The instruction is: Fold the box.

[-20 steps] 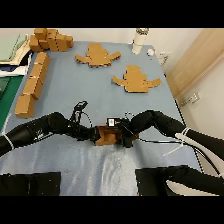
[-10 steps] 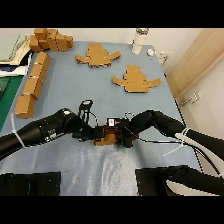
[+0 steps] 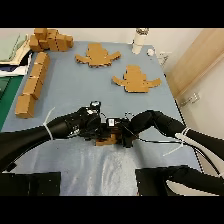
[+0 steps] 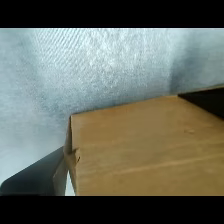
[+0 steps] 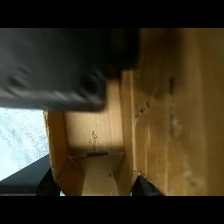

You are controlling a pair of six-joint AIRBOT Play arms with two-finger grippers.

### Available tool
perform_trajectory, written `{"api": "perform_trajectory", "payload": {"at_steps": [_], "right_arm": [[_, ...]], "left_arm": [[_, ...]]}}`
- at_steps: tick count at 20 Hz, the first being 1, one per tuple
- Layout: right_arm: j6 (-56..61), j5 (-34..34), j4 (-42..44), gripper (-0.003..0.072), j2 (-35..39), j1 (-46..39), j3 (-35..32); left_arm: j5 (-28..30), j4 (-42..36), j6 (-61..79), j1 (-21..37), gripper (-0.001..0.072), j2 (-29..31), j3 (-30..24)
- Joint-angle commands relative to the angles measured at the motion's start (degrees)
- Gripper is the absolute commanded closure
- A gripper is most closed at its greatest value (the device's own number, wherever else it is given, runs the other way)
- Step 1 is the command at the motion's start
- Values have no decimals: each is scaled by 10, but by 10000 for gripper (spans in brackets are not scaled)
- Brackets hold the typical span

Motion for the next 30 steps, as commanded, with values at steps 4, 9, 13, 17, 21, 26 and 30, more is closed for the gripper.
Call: {"api": "perform_trajectory", "payload": {"at_steps": [4,9,13,17,21,26,30], "right_arm": [[0,0,0,179,0,0,0],[0,0,0,179,0,0,0],[0,0,0,179,0,0,0],[0,0,0,179,0,0,0],[0,0,0,179,0,0,0],[0,0,0,180,0,0,0],[0,0,0,180,0,0,0]], "left_arm": [[-78,49,-15,-3,242,-54,54],[-55,39,-22,-3,668,-57,54],[-42,28,-22,-3,667,-57,54],[-42,16,-22,-3,622,-57,54],[-50,-3,-22,-2,239,-56,54],[-71,-5,-22,-2,240,-56,54],[-68,-4,-13,-2,696,-56,54]]}}
